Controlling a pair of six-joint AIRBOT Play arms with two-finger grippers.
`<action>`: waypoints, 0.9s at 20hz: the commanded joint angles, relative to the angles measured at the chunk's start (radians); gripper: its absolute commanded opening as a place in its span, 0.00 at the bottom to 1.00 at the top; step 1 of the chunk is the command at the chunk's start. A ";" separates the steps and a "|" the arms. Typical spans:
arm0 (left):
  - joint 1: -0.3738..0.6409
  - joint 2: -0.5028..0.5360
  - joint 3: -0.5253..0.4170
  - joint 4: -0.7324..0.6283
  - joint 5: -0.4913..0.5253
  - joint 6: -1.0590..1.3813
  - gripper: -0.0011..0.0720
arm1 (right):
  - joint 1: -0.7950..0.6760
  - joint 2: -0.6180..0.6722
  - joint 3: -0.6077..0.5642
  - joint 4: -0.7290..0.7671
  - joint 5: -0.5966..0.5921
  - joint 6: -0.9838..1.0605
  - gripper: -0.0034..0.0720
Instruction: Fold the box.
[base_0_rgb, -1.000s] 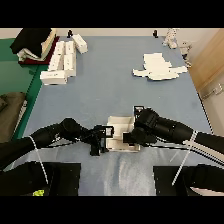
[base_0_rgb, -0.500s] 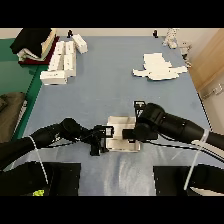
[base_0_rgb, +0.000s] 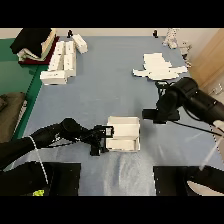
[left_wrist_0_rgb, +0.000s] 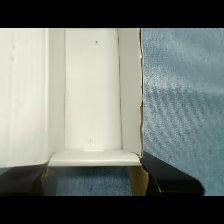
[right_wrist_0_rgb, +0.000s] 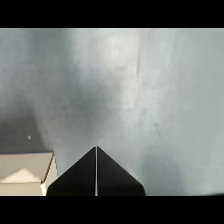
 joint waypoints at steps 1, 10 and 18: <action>0.001 0.001 0.001 0.000 0.000 0.000 0.66 | -0.247 -0.119 0.002 0.357 0.114 -0.352 0.05; 0.001 0.001 0.001 0.000 0.000 0.000 0.66 | -0.338 -0.410 0.031 1.010 -0.161 -1.062 0.04; 0.001 0.001 0.001 0.000 0.000 0.000 0.66 | -0.093 -0.163 -0.092 0.859 0.065 -1.237 0.05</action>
